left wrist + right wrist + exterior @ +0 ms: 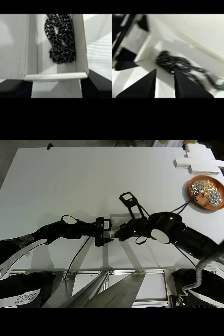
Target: Fold the box and place the chain.
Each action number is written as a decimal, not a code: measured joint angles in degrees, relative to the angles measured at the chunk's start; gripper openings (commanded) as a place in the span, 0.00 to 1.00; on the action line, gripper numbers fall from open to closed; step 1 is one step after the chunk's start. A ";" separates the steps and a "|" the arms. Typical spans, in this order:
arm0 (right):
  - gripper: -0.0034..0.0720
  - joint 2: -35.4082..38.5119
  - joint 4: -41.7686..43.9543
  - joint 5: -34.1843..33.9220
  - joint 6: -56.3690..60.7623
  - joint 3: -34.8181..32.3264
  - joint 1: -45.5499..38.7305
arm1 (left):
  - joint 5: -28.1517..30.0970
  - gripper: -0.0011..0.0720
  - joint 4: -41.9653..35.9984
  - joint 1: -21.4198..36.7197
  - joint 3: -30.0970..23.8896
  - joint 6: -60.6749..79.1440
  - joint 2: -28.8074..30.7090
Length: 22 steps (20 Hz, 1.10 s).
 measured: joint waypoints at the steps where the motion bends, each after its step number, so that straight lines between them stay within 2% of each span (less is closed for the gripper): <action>1: 0.28 0.63 -0.52 1.09 -0.42 0.96 -1.38 | 0.00 0.30 0.00 0.00 0.00 0.02 0.00; 2: 0.22 1.46 -0.83 2.03 -0.76 2.05 -2.93 | 0.00 0.30 0.00 0.00 0.00 0.00 0.00; 3: 0.11 2.27 -1.20 2.69 -1.16 3.04 -4.48 | 0.00 0.30 0.00 0.00 0.00 0.02 0.00; 4: 0.07 3.15 -1.53 3.19 -1.49 4.00 -6.34 | 0.00 0.30 0.00 0.00 0.00 0.00 0.00; 8: 0.07 3.74 -2.93 6.14 -1.92 5.75 -14.82 | 0.00 0.30 0.00 0.00 0.00 0.00 0.00; 12: 0.07 -0.35 -4.26 9.92 -1.99 6.12 -23.08 | 0.00 0.30 0.00 0.00 0.00 0.02 0.00; 13: 0.18 -1.77 -4.57 10.58 -2.03 6.12 -24.61 | 0.00 0.30 0.00 0.00 0.00 0.00 0.00; 14: 0.39 -3.45 -5.07 11.65 -2.05 6.12 -25.92 | 0.00 0.30 -0.02 0.00 0.00 0.00 0.00; 15: 0.46 -5.14 -5.77 12.35 -2.14 6.03 -26.91 | 0.00 0.30 -0.02 0.00 0.00 0.02 0.00; 20: 0.48 -11.34 -7.54 14.19 -2.14 3.17 -28.79 | 0.02 0.30 0.00 0.00 0.00 0.02 0.00; 22: 0.54 -12.41 -7.85 13.33 -2.14 1.70 -29.03 | 0.00 0.30 0.00 0.00 0.00 0.02 0.00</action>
